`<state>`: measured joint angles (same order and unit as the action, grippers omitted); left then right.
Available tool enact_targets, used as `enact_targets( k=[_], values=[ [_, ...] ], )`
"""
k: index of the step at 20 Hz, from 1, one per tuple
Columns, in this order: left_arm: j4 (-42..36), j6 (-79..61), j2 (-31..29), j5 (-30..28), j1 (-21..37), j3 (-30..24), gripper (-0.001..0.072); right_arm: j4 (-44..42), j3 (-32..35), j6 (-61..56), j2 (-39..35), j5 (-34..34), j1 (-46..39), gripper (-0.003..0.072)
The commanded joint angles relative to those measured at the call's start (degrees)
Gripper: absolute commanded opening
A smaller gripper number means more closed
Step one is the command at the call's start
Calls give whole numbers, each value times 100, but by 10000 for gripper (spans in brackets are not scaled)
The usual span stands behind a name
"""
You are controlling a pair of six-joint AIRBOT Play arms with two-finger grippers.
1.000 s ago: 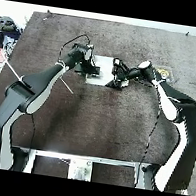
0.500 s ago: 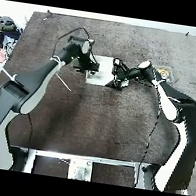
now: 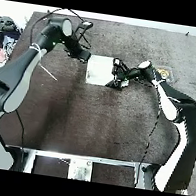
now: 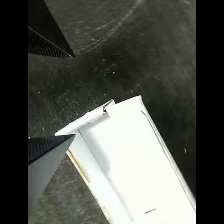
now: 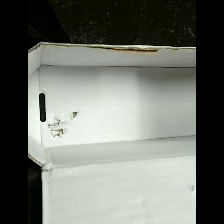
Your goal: Fold the box and place the chain.
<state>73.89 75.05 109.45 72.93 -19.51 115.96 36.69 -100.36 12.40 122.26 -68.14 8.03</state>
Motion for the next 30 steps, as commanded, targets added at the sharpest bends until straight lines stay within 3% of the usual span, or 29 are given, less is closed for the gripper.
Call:
enact_targets(
  k=[1, 4, 6, 8, 11, 14, 18, 19, 21, 22, 23, 24, 26, 30],
  values=[
    [-1635, -1792, -57, -22, 529, -122, 509, -2, 0, -2, 2, 0, 0, 422],
    [-2347, -3386, -55, -74, 916, -428, 508, -2, 0, -2, 2, 0, 0, 422],
    [-2426, -4109, -50, -212, 1010, -654, 507, -2, 0, 0, 2, 0, 0, 421],
    [-2350, -4107, -44, -153, 994, -706, 508, -2, 0, -2, 2, 0, 2, 421],
    [-2695, -4181, -39, -542, 986, -713, 507, -2, 0, -2, 2, 0, 0, 422],
    [-3335, -5445, -13, -713, 1110, -1008, 507, -2, 0, -2, 2, 0, 0, 422],
    [-5073, -7029, 553, 210, 1493, -1185, 507, 0, 0, -2, 2, 0, 0, 422],
    [-5149, -7173, 715, 387, 1508, -1185, 507, -2, 0, -2, 2, 0, 0, 422],
    [-4594, -7416, 960, 356, 1453, -1185, 510, -2, 0, -2, 2, 0, 0, 422],
    [-4398, -7576, 1045, 317, 1421, -1185, 551, -2, 0, 0, 2, 0, -2, 421],
    [-4260, -7707, 1128, 267, 1419, -1187, 645, 0, 0, 0, 2, 0, -2, 422],
    [-4192, -7875, 1207, 264, 1419, -1187, 644, -2, 0, -2, 2, 0, 0, 422],
    [-4041, -8408, 1290, 308, 1419, -1187, 716, -2, 0, -2, 2, 0, 0, 421],
    [-4363, -9204, 1386, 413, 1394, -1187, 720, 0, 0, -2, 2, 0, 0, 422]
  ],
)
